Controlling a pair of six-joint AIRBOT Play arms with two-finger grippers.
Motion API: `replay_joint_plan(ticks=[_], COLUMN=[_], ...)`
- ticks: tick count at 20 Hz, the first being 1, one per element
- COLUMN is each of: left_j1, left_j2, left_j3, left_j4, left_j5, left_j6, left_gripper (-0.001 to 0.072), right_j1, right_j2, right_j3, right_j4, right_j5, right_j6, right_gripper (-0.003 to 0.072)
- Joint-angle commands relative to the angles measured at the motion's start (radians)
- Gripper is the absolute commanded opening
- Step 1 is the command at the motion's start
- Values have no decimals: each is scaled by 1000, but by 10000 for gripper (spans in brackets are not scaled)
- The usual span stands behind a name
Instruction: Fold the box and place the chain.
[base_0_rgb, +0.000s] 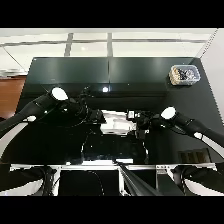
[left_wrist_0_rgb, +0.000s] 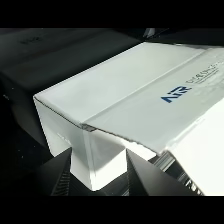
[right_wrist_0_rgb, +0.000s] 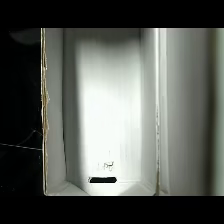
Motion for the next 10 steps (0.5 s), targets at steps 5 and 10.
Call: replay_joint_plan(ticks=[5,10], left_j1=[-72,-87], left_j2=[27,28], left_j3=[11,11], left_j4=[51,130], left_j5=[88,113], left_j6=[-93,-165], left_gripper=[397,397], right_j1=[0,0], right_j2=[-1,-1], right_j3=[1,1], right_j4=[0,0], right_j5=[0,0], right_j6=[1,0], right_gripper=[74,74])
